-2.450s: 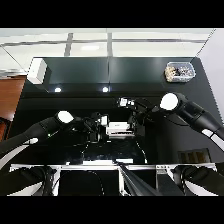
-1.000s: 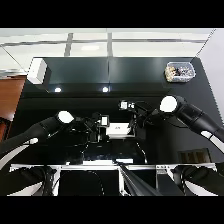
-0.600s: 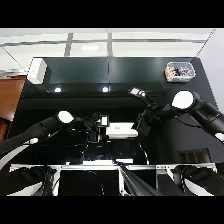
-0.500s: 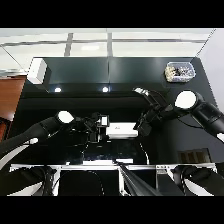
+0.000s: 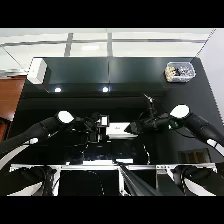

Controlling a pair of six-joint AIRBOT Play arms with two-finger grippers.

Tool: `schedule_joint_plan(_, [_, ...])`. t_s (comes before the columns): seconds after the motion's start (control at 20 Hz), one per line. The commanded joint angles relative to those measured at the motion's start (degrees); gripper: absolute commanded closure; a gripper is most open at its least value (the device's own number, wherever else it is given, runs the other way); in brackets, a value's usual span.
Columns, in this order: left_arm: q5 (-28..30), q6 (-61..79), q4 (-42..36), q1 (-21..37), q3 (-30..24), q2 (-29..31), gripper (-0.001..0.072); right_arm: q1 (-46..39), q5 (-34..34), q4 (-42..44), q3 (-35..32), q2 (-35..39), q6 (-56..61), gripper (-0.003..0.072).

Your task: Fold the box and place the chain.

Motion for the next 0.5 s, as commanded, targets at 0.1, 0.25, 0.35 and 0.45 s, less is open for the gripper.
schedule_joint_plan(0.1, [-0.3,0.0,0.0,0.0,0.0,0.0,0.0374,0.1,-5.1,-2.6,-1.3,-1.7,2.4,0.0676])
schedule_joint_plan(0.25, [-0.3,0.0,0.0,0.0,0.0,0.0,0.0373,0.1,-6.7,-3.5,-1.3,-1.7,2.4,0.0676])
schedule_joint_plan(0.35, [-0.3,0.0,0.0,0.0,0.0,0.0,0.0373,0.1,-7.1,-3.6,-1.3,-1.7,2.4,0.0676])
schedule_joint_plan(0.45, [-0.3,0.0,0.0,0.0,0.0,0.0,0.0373,0.1,-7.3,-3.8,-1.3,-1.7,2.4,0.0676])
